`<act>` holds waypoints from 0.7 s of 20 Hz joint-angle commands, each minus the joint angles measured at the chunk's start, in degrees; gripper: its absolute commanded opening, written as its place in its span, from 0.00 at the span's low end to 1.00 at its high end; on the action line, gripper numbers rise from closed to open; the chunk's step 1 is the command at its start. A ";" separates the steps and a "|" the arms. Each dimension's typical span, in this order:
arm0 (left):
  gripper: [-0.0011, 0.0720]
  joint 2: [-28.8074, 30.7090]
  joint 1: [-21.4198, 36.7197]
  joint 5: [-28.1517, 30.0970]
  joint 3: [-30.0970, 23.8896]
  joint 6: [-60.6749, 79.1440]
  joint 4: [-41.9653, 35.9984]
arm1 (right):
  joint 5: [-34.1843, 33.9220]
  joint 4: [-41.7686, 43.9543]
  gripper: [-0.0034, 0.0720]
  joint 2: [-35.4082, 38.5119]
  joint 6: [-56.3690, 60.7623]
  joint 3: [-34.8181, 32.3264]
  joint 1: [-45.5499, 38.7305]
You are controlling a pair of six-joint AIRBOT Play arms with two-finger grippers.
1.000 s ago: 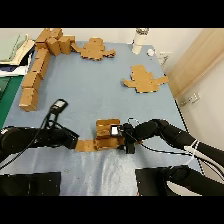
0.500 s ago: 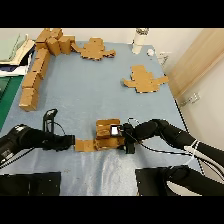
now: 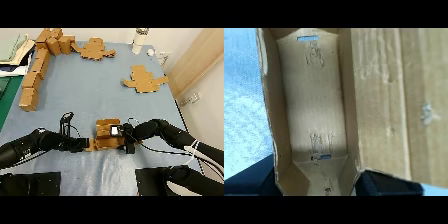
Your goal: Fold the box.
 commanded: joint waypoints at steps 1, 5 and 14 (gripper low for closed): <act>0.03 -0.61 -1.40 0.87 0.17 0.63 -1.25 | 0.04 0.02 0.79 0.04 0.00 0.04 -0.02; 0.03 -0.61 -1.84 0.90 0.96 4.04 -4.17 | 0.00 0.02 0.79 0.04 0.00 0.04 -0.02; 0.03 -0.63 -2.95 1.40 5.35 7.72 -5.49 | 0.02 0.00 0.79 0.04 0.00 0.04 -0.02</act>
